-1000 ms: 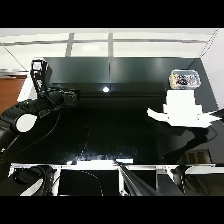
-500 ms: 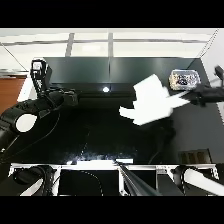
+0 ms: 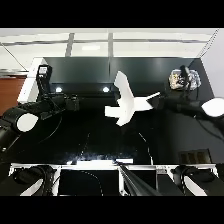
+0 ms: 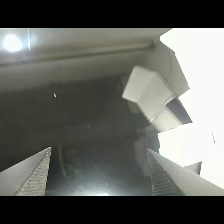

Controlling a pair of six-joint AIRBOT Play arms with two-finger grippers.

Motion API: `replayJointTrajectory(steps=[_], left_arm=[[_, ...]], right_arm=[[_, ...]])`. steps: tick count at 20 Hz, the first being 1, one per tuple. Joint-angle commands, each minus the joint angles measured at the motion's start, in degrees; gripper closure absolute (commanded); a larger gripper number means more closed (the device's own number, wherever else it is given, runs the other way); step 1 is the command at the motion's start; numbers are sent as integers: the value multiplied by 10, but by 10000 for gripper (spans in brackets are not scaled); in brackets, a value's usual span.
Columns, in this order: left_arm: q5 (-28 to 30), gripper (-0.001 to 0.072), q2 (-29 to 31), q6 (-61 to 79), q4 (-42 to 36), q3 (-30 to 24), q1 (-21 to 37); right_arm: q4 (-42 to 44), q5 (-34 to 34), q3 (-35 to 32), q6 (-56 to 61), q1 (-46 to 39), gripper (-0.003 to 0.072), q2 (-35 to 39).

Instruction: Fold the box and place the chain.

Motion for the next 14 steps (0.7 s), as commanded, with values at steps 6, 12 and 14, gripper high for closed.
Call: replayJointTrajectory(steps=[6, 12, 14], left_arm=[[-20, 6, -48, 0, -52, 0, 0], [-20, 6, -61, 2, -76, 0, 0], [-33, 6, -76, 40, -128, 0, 0]], right_arm=[[-49, -109, -85, 4, 52, 676, 31], [-90, -79, -101, 8, 33, 675, 31], [-85, -83, -118, -3, 63, 675, 31]])
